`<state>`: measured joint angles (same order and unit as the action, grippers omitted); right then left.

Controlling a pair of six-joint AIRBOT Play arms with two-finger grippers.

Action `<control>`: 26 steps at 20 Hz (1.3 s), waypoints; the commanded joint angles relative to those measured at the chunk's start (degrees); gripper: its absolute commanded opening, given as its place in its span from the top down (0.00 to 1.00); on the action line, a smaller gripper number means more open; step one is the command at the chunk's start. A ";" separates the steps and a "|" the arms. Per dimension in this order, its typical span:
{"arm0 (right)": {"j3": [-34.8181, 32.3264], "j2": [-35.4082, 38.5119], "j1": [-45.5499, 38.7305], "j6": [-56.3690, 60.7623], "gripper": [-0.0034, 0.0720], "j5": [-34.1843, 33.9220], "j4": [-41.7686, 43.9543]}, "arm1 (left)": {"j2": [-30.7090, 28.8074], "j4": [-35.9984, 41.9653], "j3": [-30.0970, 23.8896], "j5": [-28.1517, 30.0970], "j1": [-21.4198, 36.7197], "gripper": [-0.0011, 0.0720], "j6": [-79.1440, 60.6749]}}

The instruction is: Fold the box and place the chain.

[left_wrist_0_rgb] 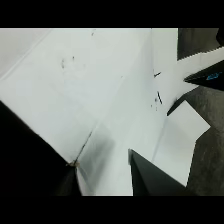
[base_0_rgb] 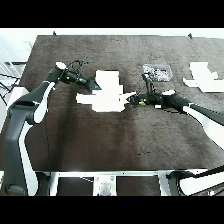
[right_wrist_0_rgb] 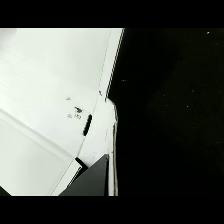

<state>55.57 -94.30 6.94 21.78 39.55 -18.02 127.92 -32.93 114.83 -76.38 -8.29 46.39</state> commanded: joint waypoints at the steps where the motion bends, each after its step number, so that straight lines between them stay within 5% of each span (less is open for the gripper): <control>1: 0.00 0.04 0.00 0.02 0.94 0.04 0.00 | 0.09 0.63 0.04 -0.72 0.00 0.58 -0.39; 2: 0.00 0.04 0.00 0.02 0.94 0.04 0.02 | 0.09 0.63 0.04 -0.66 0.00 0.78 -0.50; 4: 0.00 0.04 0.13 0.02 0.94 0.04 0.02 | 0.09 0.70 0.04 -1.03 0.00 0.79 -1.20; 6: 0.00 0.04 0.13 0.02 0.94 0.04 0.02 | 0.09 0.85 0.04 -2.16 0.00 0.96 -3.26; 7: 0.00 0.04 0.11 0.02 0.92 0.07 0.00 | 0.07 0.87 0.04 -3.02 0.00 0.96 -4.79; 9: 0.04 0.15 0.07 0.02 0.68 0.07 0.02 | 0.07 0.96 0.04 -4.68 0.00 0.96 -9.25; 23: -0.33 9.77 -11.63 0.04 0.68 5.51 -0.09 | -0.50 9.44 -0.37 -9.51 0.00 0.97 -39.39; 26: -0.90 9.75 -11.78 0.02 0.68 5.51 -0.22 | -3.34 10.38 -6.69 -4.35 0.00 0.97 -44.54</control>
<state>55.09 -84.84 -4.08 21.80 44.07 -18.15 126.48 -23.77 112.12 -84.36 -8.32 7.62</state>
